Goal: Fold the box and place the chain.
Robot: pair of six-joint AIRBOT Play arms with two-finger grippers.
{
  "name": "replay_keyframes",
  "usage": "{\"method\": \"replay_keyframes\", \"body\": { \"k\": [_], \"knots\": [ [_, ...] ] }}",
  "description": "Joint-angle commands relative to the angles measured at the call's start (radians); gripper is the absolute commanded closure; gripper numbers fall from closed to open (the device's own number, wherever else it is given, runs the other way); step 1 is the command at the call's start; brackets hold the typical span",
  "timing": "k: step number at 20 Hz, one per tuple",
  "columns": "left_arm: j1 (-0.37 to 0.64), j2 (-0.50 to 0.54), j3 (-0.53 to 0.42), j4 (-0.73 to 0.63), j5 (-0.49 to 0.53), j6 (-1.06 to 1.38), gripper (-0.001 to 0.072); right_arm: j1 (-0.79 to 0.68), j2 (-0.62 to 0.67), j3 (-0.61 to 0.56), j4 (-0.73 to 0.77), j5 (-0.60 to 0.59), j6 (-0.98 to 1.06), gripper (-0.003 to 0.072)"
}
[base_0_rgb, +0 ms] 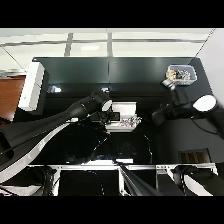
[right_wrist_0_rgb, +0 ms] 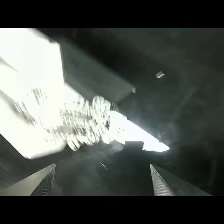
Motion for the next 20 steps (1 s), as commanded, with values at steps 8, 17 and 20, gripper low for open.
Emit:
{"method": "replay_keyframes", "body": {
  "k": [8, 17, 20],
  "knots": [
    [0.001, 0.0, 0.0, 0.0, -0.003, 0.0, 0.0679, 0.095, -0.163, -0.056, 0.189, -0.2, -0.985, 0.0],
    [0.001, 0.0, 0.0, 0.0, -0.002, 0.0, 0.0679, 0.096, -0.227, -0.055, 0.327, -0.201, -1.128, 0.0],
    [0.001, 0.0, 0.0, 0.0, -0.002, 0.0, 0.0679, 0.096, -0.253, -0.055, 0.334, -0.202, -1.126, 0.0001]
  ]
}}
